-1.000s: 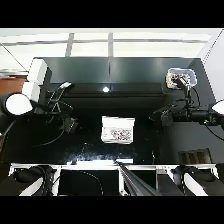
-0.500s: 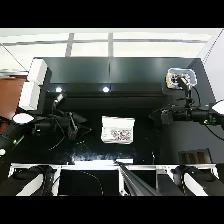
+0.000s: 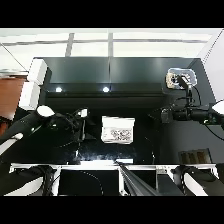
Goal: Fold the box and place the chain.
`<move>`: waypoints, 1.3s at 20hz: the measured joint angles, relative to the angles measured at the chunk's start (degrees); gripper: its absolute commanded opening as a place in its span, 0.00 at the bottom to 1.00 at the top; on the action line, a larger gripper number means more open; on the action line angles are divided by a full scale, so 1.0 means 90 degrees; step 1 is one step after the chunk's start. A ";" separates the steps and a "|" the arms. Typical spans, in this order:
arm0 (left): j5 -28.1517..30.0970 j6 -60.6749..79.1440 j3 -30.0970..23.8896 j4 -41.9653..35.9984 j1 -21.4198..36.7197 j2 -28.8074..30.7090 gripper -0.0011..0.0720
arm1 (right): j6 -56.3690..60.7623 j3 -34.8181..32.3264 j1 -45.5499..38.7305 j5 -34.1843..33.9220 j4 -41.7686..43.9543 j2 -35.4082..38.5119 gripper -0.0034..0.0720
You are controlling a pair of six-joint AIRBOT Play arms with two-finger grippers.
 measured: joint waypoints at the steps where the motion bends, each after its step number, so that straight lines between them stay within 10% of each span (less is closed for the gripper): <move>1: -0.0114 0.0044 0.0121 0.0070 -0.0044 -0.0151 0.99 | 0.0000 0.0000 0.0000 0.0002 -0.0002 0.0000 0.78; 26: 0.0393 -0.0449 0.0452 0.0068 -0.0991 -0.0571 0.99 | 0.0005 0.0000 0.0000 0.0046 -0.0007 0.0000 0.78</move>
